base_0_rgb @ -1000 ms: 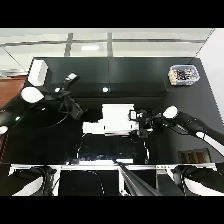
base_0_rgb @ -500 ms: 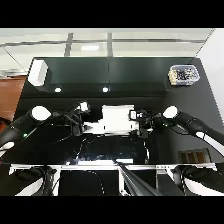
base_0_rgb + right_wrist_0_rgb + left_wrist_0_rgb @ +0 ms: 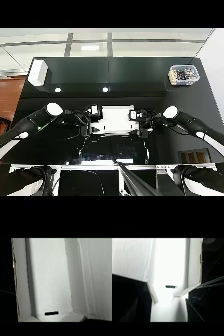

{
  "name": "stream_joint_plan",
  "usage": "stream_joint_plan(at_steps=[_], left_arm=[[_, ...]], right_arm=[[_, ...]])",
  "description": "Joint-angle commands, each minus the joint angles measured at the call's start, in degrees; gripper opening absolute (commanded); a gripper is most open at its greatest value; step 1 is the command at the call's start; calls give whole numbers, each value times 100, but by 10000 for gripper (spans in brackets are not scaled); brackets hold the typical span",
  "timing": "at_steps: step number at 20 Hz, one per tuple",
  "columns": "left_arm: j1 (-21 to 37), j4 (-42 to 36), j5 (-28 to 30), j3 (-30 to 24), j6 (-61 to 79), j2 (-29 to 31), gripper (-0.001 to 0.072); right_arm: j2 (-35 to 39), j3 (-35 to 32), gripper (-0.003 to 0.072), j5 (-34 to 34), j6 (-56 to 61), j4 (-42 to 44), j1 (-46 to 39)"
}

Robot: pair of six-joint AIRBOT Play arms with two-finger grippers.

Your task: Fold the box and place the chain.

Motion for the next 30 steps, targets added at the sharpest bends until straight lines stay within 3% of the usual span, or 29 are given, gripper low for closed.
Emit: stream_joint_plan(at_steps=[1,2,3,5,6,7,9,12,16,17,18,25,26,27,29,30], left_arm=[[-114,-111,-35,20,22,-59,661],[-114,-144,-39,20,-151,-57,539],[-114,-131,-52,20,-219,-57,485],[-114,-136,-48,20,-219,-57,479],[-118,-133,-44,20,-216,-57,434],[-120,-133,-50,20,-216,-57,326],[-212,-133,-50,20,-221,-57,277],[-466,-129,26,20,-223,-57,272],[-728,-131,697,20,-459,-59,271],[-758,-140,734,20,-527,-59,259],[-780,-170,730,20,-627,-61,157],[-1078,-461,929,20,-1123,-407,153],[-1097,-461,975,17,-1143,-424,87],[-1108,-474,1019,20,-1143,-422,70],[-1108,-540,1036,20,-1143,-422,70],[-1108,-584,1034,20,-1141,-422,117]], right_arm=[[-2,2,405,4,-2,0,2],[-2,2,405,4,0,0,2],[-2,2,405,4,0,0,2],[-2,2,405,2,-2,0,2],[-2,2,405,4,-2,0,2],[-2,2,405,4,-2,0,2],[-2,2,405,4,-2,0,2],[-2,2,405,2,0,0,2],[-2,0,405,2,-2,0,0],[-2,0,405,2,-2,0,2],[-2,2,405,2,-2,0,0],[-2,0,405,2,0,0,0],[-2,2,405,2,-2,0,2],[-2,0,405,2,0,0,0],[-2,2,405,2,-2,0,2],[-2,2,405,2,0,0,2]])
